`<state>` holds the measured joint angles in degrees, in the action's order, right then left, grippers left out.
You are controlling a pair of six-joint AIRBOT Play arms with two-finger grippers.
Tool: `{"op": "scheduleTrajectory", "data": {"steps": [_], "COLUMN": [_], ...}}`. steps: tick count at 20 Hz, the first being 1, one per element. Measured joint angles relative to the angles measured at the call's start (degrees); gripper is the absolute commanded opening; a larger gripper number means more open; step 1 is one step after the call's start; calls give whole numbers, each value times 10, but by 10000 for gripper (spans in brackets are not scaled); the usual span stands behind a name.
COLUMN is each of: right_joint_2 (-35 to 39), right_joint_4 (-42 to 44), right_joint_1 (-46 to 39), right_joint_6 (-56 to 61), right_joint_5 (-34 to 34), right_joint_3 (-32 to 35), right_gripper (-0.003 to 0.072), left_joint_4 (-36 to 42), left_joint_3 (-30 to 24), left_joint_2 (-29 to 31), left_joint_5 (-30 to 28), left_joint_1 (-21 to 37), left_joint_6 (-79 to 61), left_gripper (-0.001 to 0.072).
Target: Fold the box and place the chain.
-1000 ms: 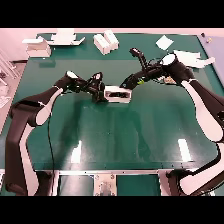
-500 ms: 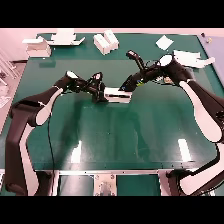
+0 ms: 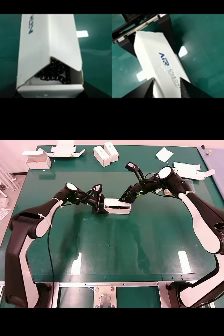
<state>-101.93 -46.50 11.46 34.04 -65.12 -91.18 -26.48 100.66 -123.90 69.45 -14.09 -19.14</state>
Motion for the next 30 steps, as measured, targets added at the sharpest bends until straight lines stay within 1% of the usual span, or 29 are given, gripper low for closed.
{"op": "scheduleTrajectory", "data": {"steps": [11,13,20,30], "right_joint_2": [0,0,-1,0], "right_joint_4": [-6,-12,-36,-22], "right_joint_1": [15,16,16,16], "right_joint_6": [-2,-2,0,-1], "right_joint_5": [35,33,10,23], "right_joint_3": [0,1,11,30], "right_gripper": [383,364,364,364], "left_joint_4": [0,0,0,-1], "left_joint_3": [0,0,0,0], "left_joint_2": [0,0,0,0], "left_joint_5": [1,1,1,2], "left_joint_1": [0,0,0,0], "left_joint_6": [-1,-1,-2,-2], "left_gripper": [405,405,405,405]}}
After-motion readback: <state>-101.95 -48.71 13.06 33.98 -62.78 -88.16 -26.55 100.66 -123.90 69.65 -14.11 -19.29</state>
